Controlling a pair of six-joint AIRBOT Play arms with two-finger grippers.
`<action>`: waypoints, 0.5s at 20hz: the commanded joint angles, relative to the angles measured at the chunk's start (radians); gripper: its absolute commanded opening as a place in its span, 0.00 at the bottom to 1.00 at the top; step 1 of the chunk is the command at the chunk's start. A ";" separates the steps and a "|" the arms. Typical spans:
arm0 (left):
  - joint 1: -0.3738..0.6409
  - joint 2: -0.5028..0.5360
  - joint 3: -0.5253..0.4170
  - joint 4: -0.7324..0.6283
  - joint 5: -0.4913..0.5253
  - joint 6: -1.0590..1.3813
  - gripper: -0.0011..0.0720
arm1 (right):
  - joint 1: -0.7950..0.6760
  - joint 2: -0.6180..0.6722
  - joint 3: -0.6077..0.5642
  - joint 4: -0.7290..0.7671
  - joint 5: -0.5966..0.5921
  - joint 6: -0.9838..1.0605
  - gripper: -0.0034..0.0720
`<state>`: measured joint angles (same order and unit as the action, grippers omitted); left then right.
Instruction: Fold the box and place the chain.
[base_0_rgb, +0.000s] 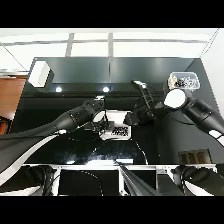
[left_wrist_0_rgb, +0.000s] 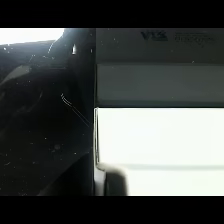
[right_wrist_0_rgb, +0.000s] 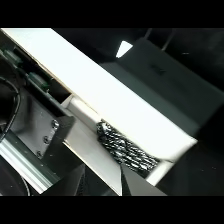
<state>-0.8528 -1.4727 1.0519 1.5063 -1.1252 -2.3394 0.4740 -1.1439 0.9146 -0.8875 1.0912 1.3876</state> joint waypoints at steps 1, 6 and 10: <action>0.000 -0.002 0.000 0.000 0.003 0.002 0.05 | -0.105 0.064 0.034 -0.067 0.112 0.001 0.43; 0.000 -0.029 -0.001 -0.003 -0.031 0.022 0.05 | -0.293 0.192 0.035 -0.127 0.121 0.003 0.43; 0.000 -0.030 0.000 0.008 0.028 0.014 0.05 | -0.312 0.196 0.035 -0.134 0.147 0.003 0.43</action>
